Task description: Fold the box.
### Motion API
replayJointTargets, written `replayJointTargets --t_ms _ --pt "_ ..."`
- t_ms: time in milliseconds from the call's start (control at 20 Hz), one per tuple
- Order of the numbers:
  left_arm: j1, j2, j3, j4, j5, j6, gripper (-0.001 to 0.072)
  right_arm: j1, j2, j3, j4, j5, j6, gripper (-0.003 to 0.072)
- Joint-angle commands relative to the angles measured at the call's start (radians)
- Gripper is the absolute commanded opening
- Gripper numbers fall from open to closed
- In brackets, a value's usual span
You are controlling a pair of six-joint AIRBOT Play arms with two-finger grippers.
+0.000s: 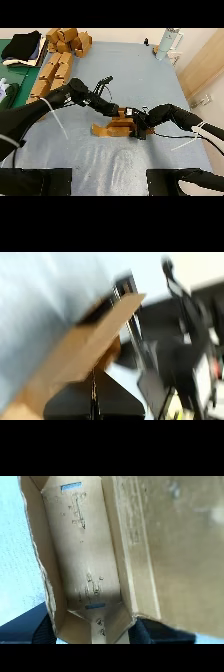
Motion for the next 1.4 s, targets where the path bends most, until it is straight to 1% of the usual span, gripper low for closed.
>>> replayJointTargets --t_ms 0,150,200,400,500,550,650,750,850,900,950,1050,1150,1200,1300,1350 --pt "0.001 -0.124 0.07 -0.046 0.062 -0.018 0.0012 0.0 0.0 0.0 0.0 0.0 0.0 0.0527" --pt "-0.005 -0.199 0.069 0.092 0.04 -0.111 0.0012 0.0 0.0 0.0 0.0 0.0 0.0 0.0527" --pt "-0.012 -0.211 0.068 0.115 0.038 -0.127 0.0012 0.0 0.0 0.0 0.0 0.0 0.0 0.0527" --pt "-0.037 -0.221 0.068 0.119 0.041 -0.122 0.0012 0.0 0.0 0.0 -0.001 0.0 0.0 0.0527" --pt "-0.025 -0.214 0.069 0.12 0.035 -0.111 0.0012 0.0 0.0 0.0 -0.001 0.0 0.0 0.0527" --pt "-0.009 -0.196 0.068 0.12 0.014 -0.09 0.0011 0.0 0.0 0.0 -0.001 0.0 0.0 0.0527" --pt "0.028 -0.116 0.066 0.157 -0.035 -0.081 0.001 0.0 0.0 0.0 -0.002 0.0 0.0 0.0527" --pt "0.048 0.021 0.027 0.237 -0.048 -0.083 0.001 0.0 0.0 0.0 -0.002 0.0 0.0 0.0527" --pt "0.058 0.201 -0.071 0.304 0.0 -0.084 0.0011 0.0 0.0 0.0 -0.003 0.0 0.0 0.0527" --pt "0.057 0.285 -0.13 0.315 0.025 -0.058 0.0011 0.0 0.0 0.0 -0.003 0.0 0.0 0.0527" --pt "0.056 0.366 -0.19 0.312 0.031 0.021 0.0012 0.0 0.0 0.0 -0.003 0.0 0.0 0.0527" --pt "0.04 0.495 -0.295 0.311 0.039 0.156 0.0012 0.0 0.0 0.0 -0.003 0.0 0.0 0.0527" --pt "0.005 0.588 -0.385 0.314 0.087 0.302 0.0012 0.0 0.0 0.0 -0.003 0.0 0.0 0.0527" --pt "-0.019 0.615 -0.422 0.315 0.126 0.382 0.0012 0.0 0.0 0.0 -0.003 0.0 0.0 0.0527" --pt "-0.076 0.646 -0.491 0.334 0.224 0.546 0.0012 0.0 0.0 0.0 -0.003 0.0 0.0 0.0527" --pt "-0.097 0.648 -0.518 0.337 0.255 0.636 0.0013 0.0 0.0 0.0 -0.003 0.0 0.0 0.0527"
